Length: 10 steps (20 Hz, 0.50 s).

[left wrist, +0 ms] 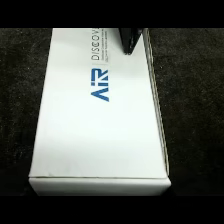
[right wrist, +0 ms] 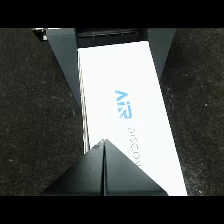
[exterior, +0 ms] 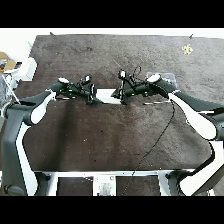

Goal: Fold the box and place the chain.

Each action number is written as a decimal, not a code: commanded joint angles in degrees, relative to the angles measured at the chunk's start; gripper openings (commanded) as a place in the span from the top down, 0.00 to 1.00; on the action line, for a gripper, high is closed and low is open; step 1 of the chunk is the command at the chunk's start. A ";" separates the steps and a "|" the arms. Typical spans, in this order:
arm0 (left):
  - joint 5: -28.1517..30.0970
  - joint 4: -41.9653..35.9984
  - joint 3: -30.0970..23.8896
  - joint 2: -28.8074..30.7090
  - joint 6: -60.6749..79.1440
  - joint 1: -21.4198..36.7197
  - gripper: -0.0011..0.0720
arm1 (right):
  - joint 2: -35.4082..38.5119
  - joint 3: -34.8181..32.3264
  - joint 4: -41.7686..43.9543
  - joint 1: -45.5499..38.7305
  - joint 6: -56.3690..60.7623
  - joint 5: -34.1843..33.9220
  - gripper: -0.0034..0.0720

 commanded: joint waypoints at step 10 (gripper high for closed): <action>-0.02 -0.04 0.02 -0.02 -0.07 0.04 0.51 | 17.16 -0.70 12.48 -1.95 2.91 -2.49 0.95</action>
